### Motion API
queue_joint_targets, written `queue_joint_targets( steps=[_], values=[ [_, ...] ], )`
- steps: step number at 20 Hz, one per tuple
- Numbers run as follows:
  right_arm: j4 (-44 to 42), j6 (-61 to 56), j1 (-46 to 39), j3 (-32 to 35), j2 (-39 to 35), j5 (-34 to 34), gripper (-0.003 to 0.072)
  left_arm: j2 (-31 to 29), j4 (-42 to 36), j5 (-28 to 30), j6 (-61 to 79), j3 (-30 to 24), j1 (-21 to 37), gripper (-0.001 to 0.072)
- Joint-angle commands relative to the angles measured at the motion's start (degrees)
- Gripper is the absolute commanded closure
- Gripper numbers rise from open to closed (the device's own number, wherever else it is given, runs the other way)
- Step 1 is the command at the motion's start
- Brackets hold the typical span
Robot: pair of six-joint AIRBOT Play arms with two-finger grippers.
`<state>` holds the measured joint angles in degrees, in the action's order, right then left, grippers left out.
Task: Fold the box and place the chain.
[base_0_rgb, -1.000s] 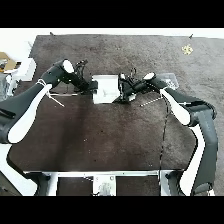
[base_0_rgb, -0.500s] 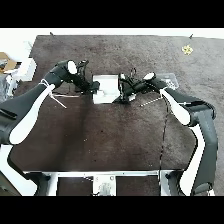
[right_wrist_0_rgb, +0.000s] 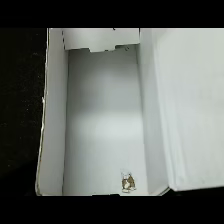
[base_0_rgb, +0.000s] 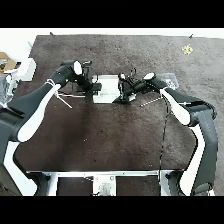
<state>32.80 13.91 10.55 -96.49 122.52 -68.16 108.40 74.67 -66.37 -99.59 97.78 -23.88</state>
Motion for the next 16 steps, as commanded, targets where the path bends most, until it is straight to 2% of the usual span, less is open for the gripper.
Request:
queue_joint_targets(
  steps=[1, 6, 7, 15, 16],
  values=[
    [0.00, 0.00, -0.02, -0.07, -0.02, 0.02, 0.0248, 1.99, 6.36, -4.28, -5.31, 3.93, -2.16, 0.0419],
    [-0.02, 0.00, -0.02, -0.07, -0.02, 0.02, 0.0248, 6.62, 18.56, -11.56, -13.62, 11.02, -6.54, 0.0431],
    [-0.02, 0.00, -0.02, -0.07, -0.02, 0.00, 0.0249, 7.19, 19.98, -12.17, -14.47, 11.67, -6.91, 0.0470],
    [0.00, 0.00, -0.02, -0.07, -0.02, 0.00, 0.0248, 8.24, 23.47, -12.07, -18.95, 11.80, -7.13, 0.0492],
    [0.00, -0.02, -0.02, -0.07, -0.02, 0.00, 0.0248, 8.44, 23.63, -12.02, -18.95, 11.80, -7.13, 0.0561]
  ],
)
